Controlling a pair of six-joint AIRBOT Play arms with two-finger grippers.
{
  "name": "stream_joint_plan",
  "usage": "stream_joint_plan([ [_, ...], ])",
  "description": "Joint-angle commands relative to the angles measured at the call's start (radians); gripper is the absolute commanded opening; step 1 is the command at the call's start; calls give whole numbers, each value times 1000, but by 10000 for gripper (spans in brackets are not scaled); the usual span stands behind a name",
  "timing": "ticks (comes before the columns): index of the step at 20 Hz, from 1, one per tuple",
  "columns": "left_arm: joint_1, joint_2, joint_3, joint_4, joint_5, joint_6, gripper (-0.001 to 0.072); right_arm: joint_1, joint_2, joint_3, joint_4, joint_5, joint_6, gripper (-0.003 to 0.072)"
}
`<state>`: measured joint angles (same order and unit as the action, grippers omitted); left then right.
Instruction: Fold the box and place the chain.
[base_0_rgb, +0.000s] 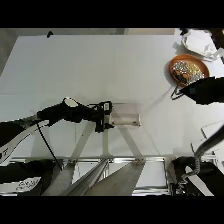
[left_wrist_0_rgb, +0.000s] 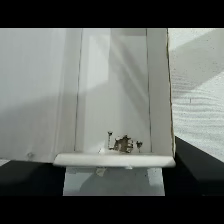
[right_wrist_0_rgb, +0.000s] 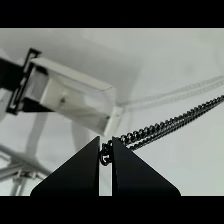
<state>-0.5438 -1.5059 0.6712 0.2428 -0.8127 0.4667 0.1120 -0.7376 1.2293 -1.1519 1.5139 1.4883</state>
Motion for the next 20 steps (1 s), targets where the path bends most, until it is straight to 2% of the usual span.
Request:
stream_joint_plan([
  [1, 0, 0, 0, 0, 1, 0, 325, 135, 25, -15, 0, -29, 61, 20],
  [6, 0, 0, 0, 0, 0, 0, 325, 313, 24, -96, -47, -152, 130, 20],
  [11, 0, 0, 0, 0, 0, 0, 325, 488, 12, -266, -96, -426, 160, 20],
  [14, 0, 0, 0, 0, 0, 0, 325, 554, -41, -333, -117, -531, 162, 20],
  [17, 0, 0, 0, 0, 0, 0, 325, 562, -118, -335, -115, -590, 162, 20],
  [20, 0, 0, 0, 0, 0, 0, 325, 562, -186, -340, -114, -573, 162, 20],
])
